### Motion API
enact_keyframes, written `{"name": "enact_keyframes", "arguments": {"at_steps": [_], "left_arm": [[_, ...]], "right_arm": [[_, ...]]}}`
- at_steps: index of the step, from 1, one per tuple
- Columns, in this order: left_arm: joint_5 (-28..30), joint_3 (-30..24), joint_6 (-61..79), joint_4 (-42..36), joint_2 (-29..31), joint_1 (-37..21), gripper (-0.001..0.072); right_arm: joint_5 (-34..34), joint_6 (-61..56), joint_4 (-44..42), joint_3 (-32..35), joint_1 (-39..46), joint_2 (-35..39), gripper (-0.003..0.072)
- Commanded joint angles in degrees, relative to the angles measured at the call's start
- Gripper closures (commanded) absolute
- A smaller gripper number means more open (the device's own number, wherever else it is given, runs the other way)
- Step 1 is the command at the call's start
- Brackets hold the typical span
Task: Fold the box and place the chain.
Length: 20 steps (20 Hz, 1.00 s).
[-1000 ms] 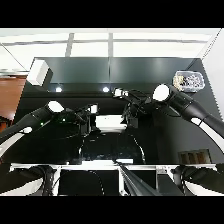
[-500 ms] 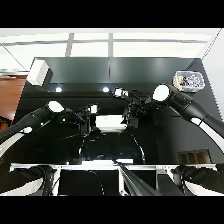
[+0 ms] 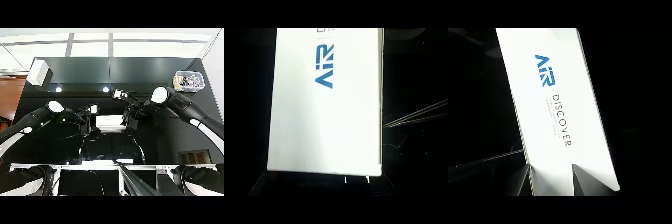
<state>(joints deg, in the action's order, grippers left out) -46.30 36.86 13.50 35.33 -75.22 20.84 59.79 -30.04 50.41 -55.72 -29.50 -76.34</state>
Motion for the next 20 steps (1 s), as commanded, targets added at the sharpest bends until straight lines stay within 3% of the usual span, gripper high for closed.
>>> {"name": "enact_keyframes", "arguments": {"at_steps": [1,3,6,7,8,9,14,16,20], "left_arm": [[0.02,0.04,-0.04,0.00,-0.04,-0.02,0.0288],[0.02,0.04,-0.02,0.00,-0.04,-0.02,0.0288],[0.04,0.04,-0.02,0.02,-0.04,-0.02,0.0288],[0.02,0.04,-0.02,0.00,-0.04,-0.02,0.0289],[0.02,0.04,-0.02,0.02,-0.04,-0.02,0.0288],[0.02,0.04,-0.02,0.00,-0.04,-0.02,0.0288],[-0.24,0.04,-0.02,0.00,-0.04,-0.02,0.0289],[-0.28,0.04,-0.02,0.00,-0.04,-0.02,0.0289],[-0.26,0.04,-0.02,0.00,-0.07,-0.02,0.0288]], "right_arm": [[1.09,-3.56,0.42,0.00,-0.20,0.94,0.0367],[2.86,-5.84,0.44,0.00,0.22,3.48,0.0366],[5.88,-18.38,0.46,0.02,2.86,8.94,0.0366],[8.26,-22.80,0.46,0.04,4.33,10.14,0.0404],[11.04,-25.75,0.39,0.07,5.51,10.34,0.0627],[11.80,-27.26,-0.70,0.92,6.27,10.34,0.0667],[-2.43,-19.71,-34.86,11.76,6.49,8.41,0.0673],[-7.58,-21.46,-39.06,15.58,6.49,6.51,0.0673],[-15.06,-25.73,-38.73,19.39,5.66,4.20,0.0667]]}}
